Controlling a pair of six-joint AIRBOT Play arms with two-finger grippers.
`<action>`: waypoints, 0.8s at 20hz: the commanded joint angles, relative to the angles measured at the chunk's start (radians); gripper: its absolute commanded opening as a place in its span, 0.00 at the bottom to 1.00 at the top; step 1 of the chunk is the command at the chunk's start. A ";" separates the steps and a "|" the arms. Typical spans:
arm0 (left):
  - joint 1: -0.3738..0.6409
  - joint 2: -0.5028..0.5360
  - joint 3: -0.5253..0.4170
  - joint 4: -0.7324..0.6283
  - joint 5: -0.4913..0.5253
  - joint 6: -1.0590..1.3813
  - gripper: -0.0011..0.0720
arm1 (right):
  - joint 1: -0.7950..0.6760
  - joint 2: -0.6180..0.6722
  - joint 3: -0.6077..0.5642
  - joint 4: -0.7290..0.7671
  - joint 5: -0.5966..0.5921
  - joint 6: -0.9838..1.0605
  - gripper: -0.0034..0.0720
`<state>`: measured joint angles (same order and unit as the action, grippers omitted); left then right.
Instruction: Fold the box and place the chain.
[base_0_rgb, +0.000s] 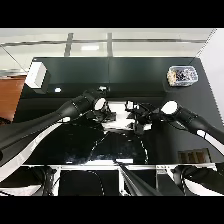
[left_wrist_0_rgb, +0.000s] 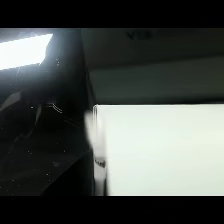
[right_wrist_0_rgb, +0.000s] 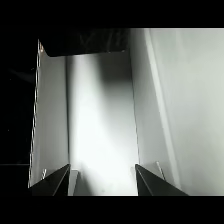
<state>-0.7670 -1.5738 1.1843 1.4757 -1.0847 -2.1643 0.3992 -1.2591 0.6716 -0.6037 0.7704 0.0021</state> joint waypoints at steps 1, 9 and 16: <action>0.000 0.000 0.001 -0.001 -0.010 0.002 0.05 | -0.005 0.002 0.000 -0.016 -0.002 0.075 0.43; 0.001 0.000 0.001 0.000 -0.039 0.002 0.05 | -0.388 0.208 0.089 -0.304 0.431 1.157 0.06; 0.001 0.000 0.001 0.000 -0.042 0.002 0.05 | -0.628 0.189 -0.209 -0.122 0.297 1.340 0.06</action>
<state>-0.7670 -1.5734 1.1847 1.4757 -1.1225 -2.1616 -0.1944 -1.0637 0.5682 -0.8528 1.1000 1.2961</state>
